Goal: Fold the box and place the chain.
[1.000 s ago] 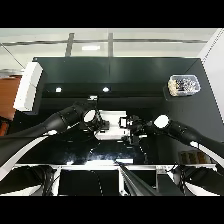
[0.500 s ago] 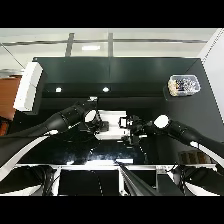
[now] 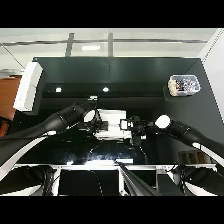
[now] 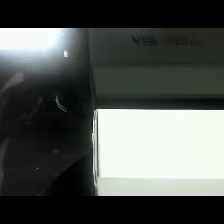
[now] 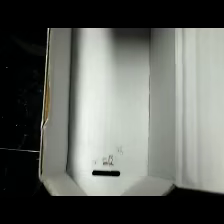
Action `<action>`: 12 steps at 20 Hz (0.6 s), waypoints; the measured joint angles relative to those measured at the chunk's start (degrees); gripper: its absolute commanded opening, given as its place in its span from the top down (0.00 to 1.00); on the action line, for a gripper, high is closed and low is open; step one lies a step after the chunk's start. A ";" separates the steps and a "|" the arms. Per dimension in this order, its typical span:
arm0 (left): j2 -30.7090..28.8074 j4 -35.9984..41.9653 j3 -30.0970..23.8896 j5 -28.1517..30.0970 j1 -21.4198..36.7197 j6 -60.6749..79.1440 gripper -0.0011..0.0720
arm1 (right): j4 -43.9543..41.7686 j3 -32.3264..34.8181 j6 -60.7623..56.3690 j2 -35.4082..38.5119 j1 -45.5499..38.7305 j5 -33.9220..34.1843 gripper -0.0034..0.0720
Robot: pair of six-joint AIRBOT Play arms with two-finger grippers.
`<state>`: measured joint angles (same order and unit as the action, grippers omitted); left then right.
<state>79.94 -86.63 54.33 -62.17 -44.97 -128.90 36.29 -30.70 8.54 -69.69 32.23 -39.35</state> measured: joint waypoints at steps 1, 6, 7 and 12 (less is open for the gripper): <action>-0.13 -0.46 -0.04 -0.17 0.00 0.09 0.94 | 1.11 0.00 -0.63 0.90 -0.09 -0.44 0.02; -0.33 -0.68 -1.73 0.04 -0.31 -0.09 0.94 | 3.82 0.00 -2.25 3.30 -0.24 -1.38 0.11; -0.42 -0.55 -2.14 0.31 -0.35 -0.13 0.94 | 4.04 0.00 -2.32 3.48 -0.26 -1.40 0.14; -0.39 -0.31 -3.28 1.40 -0.37 -0.28 0.94 | 4.39 0.00 -2.60 3.74 -0.31 -1.60 0.17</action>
